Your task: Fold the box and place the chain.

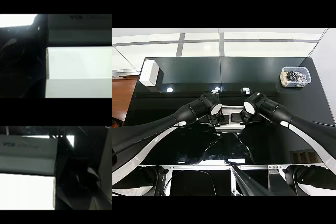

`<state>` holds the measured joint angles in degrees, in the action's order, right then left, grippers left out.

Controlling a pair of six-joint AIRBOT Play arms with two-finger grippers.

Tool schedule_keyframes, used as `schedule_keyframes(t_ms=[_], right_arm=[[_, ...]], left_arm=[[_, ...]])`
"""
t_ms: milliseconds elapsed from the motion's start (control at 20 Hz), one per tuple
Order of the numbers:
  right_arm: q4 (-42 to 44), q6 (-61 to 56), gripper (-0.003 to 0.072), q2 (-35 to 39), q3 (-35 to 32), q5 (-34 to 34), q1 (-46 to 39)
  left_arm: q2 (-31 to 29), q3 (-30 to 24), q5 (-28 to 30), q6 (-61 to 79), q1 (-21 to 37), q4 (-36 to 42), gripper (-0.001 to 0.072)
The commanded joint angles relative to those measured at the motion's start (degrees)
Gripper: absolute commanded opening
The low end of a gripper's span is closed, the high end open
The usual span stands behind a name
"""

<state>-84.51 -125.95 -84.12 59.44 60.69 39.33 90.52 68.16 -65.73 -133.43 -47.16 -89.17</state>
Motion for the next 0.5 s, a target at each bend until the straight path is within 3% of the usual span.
schedule_keyframes(t_ms=[0, 50, 400, 450], right_arm=[[0.0, -1.2, 0.0173, -0.1, 0.1, -0.3, 0.0], [0.0, -1.3, 0.0261, -0.1, 0.1, -0.3, 0.1], [0.1, -1.2, 0.0256, -0.5, 0.0, 0.1, 0.2], [0.2, -1.2, 0.0221, -0.6, 0.0, 0.2, 0.2]], left_arm=[[0.0, 0.0, 0.1, 0.1, 0.0, -0.1, 0.0028], [0.0, 0.0, 0.1, 0.1, 0.0, -0.1, 0.0028], [0.0, 0.0, 0.1, 0.1, 0.0, 0.1, 0.0029], [0.0, 0.0, 0.1, 0.1, 0.0, 0.1, 0.0028]])
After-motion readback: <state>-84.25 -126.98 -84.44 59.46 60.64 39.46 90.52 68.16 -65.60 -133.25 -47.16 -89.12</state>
